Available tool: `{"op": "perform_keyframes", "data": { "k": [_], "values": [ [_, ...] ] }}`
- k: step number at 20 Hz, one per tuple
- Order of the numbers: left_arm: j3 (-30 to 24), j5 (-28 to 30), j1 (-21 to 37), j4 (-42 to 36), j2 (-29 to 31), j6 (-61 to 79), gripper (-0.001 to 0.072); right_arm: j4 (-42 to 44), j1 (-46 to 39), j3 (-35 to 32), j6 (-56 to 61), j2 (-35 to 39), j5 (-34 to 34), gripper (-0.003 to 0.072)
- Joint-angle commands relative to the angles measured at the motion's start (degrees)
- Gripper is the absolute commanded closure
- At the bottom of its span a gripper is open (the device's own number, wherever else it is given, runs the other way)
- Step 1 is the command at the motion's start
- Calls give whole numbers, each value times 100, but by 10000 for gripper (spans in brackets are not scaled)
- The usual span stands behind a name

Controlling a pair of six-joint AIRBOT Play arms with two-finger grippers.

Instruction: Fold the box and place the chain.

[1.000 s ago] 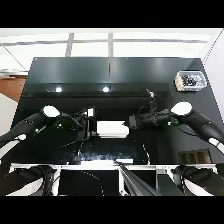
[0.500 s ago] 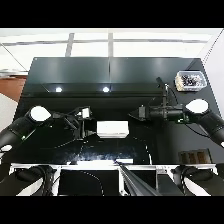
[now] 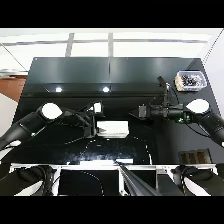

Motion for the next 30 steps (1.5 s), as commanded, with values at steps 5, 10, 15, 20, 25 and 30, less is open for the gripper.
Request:
{"op": "perform_keyframes", "data": {
  "k": [5,10,15,20,25,30],
  "values": [
    [76,317,-291,-109,-326,-225,-9,-35,-83,4,4,4,-50,656],
    [79,306,-376,-118,-527,-439,-9,-35,-83,4,4,4,-39,656],
    [79,306,-503,-109,-579,-437,-8,-39,-81,4,2,4,-57,657],
    [79,313,-533,-107,-579,-435,-8,-39,-81,4,4,4,-59,656],
    [76,345,-542,-105,-627,-420,-8,-39,-83,4,2,4,-61,656],
    [76,861,-769,157,-1001,-264,-8,-37,-83,4,4,4,-146,657]
  ]
}}
